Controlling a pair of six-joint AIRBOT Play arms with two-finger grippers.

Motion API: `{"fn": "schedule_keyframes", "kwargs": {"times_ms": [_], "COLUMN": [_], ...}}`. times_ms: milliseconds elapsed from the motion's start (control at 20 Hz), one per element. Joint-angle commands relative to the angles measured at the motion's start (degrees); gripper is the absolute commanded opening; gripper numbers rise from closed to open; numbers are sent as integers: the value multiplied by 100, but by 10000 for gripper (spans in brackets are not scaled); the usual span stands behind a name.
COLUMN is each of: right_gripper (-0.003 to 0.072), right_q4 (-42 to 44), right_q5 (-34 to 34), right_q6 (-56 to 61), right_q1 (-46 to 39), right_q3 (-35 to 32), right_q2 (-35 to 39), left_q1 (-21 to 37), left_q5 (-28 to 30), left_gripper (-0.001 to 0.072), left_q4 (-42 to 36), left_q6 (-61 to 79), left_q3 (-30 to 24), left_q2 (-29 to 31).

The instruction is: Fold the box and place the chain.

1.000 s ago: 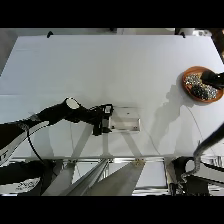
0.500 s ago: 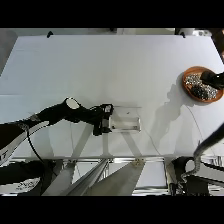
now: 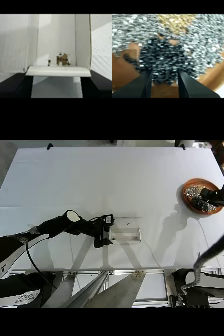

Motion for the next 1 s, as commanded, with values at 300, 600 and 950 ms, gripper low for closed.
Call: {"fn": "schedule_keyframes", "kwargs": {"times_ms": [300, 600, 950], "right_gripper": [343, 336, 16], "right_q4": [-55, 144, 199], "right_q5": [28, -127, -140], "right_q6": [-291, -319, -319], "right_q1": [-85, -57, -57], "right_q3": [4, 4, 4], "right_q2": [-402, -457, -407], "left_q1": [2, 0, 0], "left_q5": [70, 68, 68], "left_gripper": [290, 290, 290], "left_q4": [-37, -39, -39], "left_q6": [-22, -22, -22], "left_q3": [7, 7, 7], "left_q2": [13, 13, 13]}}
